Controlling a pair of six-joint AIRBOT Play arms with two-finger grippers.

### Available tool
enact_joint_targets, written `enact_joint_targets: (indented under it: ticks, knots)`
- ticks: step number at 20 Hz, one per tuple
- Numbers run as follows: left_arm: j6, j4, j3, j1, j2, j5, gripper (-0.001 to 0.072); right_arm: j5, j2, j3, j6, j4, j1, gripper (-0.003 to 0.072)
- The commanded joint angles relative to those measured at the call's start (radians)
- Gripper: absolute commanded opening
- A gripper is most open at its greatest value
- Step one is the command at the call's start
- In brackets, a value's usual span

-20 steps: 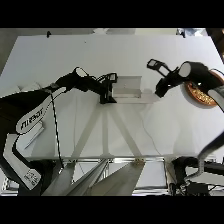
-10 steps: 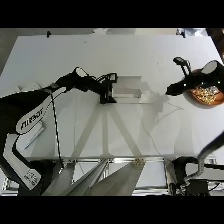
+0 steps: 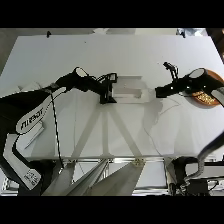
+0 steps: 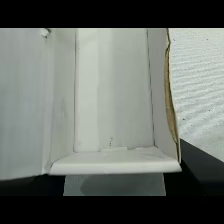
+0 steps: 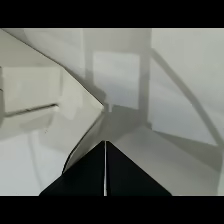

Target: Fold the box and place the chain.

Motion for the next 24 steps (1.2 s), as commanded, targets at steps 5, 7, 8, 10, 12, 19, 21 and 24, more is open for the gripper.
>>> enact_joint_targets:
  ticks: [5,7,8,10,12,19,21,24]
  knots:
    - [0.0,0.0,0.0,0.001,0.0,0.0,0.0438,0.041,-0.005,-0.005,-0.081,0.189,0.043,0.022]
    - [0.0,0.0,0.0,0.001,0.0,0.0,0.0438,0.069,-0.004,-0.005,-0.101,0.228,0.027,0.022]
    - [0.0,0.0,0.0,0.001,0.0,0.0,0.0438,0.091,-0.004,-0.005,-0.109,0.238,0.023,0.0222]
    - [0.0,0.0,0.0,0.001,0.0,0.0,0.0438,0.114,-0.005,-0.005,-0.11,0.24,0.027,0.0231]
    - [0.0,0.0,0.0,0.001,0.0,0.0,0.0438,0.109,-0.005,-0.005,-0.11,0.239,0.044,0.0287]
    - [0.0,0.0,0.0,0.001,0.0,0.0,0.0438,-0.041,-0.006,-0.005,-0.075,0.239,0.11,0.0549]
    - [0.0,0.0,0.0,0.001,0.0,0.0,0.0438,-0.089,-0.006,-0.005,-0.055,0.239,0.129,0.0549]
    - [0.0,0.0,0.0,0.001,0.0,0.0,0.0438,-0.133,-0.006,-0.005,-0.018,0.23,0.166,0.053]
